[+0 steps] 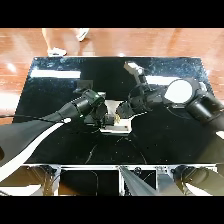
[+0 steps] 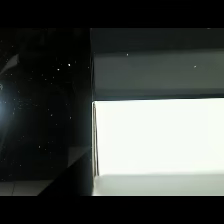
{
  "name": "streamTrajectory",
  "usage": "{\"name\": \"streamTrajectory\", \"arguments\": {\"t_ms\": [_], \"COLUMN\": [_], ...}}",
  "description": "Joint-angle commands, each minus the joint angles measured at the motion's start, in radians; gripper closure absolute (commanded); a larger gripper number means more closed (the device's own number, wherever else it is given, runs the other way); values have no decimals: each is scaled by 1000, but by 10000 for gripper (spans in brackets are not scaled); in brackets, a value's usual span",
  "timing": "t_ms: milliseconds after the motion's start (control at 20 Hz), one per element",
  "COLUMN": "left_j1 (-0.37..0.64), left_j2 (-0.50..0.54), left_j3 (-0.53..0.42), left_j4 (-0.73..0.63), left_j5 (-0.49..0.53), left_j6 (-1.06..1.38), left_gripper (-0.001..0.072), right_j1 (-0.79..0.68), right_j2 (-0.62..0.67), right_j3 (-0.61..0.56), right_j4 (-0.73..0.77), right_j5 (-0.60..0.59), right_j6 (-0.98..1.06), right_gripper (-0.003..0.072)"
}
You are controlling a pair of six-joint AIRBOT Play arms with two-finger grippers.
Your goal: Fold the box and place the chain.
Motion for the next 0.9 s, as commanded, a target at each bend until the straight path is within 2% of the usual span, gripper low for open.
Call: {"name": "streamTrajectory", "arguments": {"t_ms": [0, 150, 250, 400, 600, 650, 750, 850], "left_j1": [-1, -1, -1, -1, -1, -1, -1, -1], "left_j2": [0, 0, 0, 0, 0, 0, 0, 0], "left_j3": [1, 1, 1, 1, 1, 1, 1, 1], "left_j4": [0, 1, 1, 0, 1, 1, 3, 5], "left_j5": [0, 0, 0, 2, 0, 0, -2, -2], "left_j6": [0, 0, 0, 0, 0, 0, 0, 0], "left_gripper": [688, 688, 688, 688, 688, 688, 688, 688], "right_j1": [3, 0, -16, -110, -312, -370, -466, -538], "right_j2": [-26, -26, -22, 11, 97, 100, 98, 87], "right_j3": [-60, -76, -75, -75, -80, -89, -146, -213], "right_j4": [0, -22, -65, -77, -215, -253, -332, -359], "right_j5": [-24, -41, -33, 64, 144, 144, 72, -25], "right_j6": [0, 26, 56, 55, 53, 55, 100, 139], "right_gripper": [650, 628, 27, 17, 17, 18, 112, 111]}}
